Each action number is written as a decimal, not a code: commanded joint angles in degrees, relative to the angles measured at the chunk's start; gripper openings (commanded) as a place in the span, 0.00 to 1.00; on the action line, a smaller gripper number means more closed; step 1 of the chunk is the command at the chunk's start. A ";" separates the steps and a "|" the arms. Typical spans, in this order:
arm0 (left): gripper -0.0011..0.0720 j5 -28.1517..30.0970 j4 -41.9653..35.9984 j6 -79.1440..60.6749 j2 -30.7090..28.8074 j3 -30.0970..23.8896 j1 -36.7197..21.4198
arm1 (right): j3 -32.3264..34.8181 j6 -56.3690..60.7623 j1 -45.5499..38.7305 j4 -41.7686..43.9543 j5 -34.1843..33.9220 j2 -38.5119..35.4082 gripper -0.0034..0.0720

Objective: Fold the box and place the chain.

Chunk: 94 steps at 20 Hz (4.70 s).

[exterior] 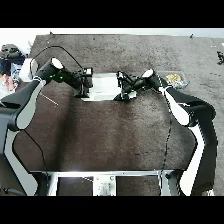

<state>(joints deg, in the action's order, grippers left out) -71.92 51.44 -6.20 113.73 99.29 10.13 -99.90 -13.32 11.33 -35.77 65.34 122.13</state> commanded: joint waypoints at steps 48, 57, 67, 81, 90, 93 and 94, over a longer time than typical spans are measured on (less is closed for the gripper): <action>0.62 5.84 -10.60 3.76 1.01 -5.31 1.14 | 0.00 0.02 0.04 0.00 0.00 0.04 0.72; 0.02 -4.17 -11.50 13.44 -1.53 -0.26 -2.69 | 0.00 0.02 0.02 0.00 -0.02 0.04 0.72; 0.02 -0.22 -11.30 45.13 -15.10 -3.02 -11.28 | 0.00 0.02 0.02 0.00 0.00 0.04 0.72; 0.03 11.72 -17.94 52.74 -14.45 -26.86 -14.97 | -0.02 0.02 0.02 0.00 0.00 0.04 0.72; 0.03 12.61 -25.40 56.06 -7.85 -27.54 -11.80 | -0.02 0.02 0.02 0.02 -0.02 0.04 0.72; 0.03 13.53 -26.77 54.77 -7.54 -27.52 -10.88 | -0.02 0.02 0.02 0.02 0.00 0.04 0.72; 0.03 13.57 -26.60 54.75 -7.54 -27.52 -10.54 | -0.02 0.02 0.02 0.02 0.00 0.04 0.72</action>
<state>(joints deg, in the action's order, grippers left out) -58.96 26.15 48.97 105.56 71.81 -1.30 -99.90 -13.30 11.31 -35.77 65.32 122.13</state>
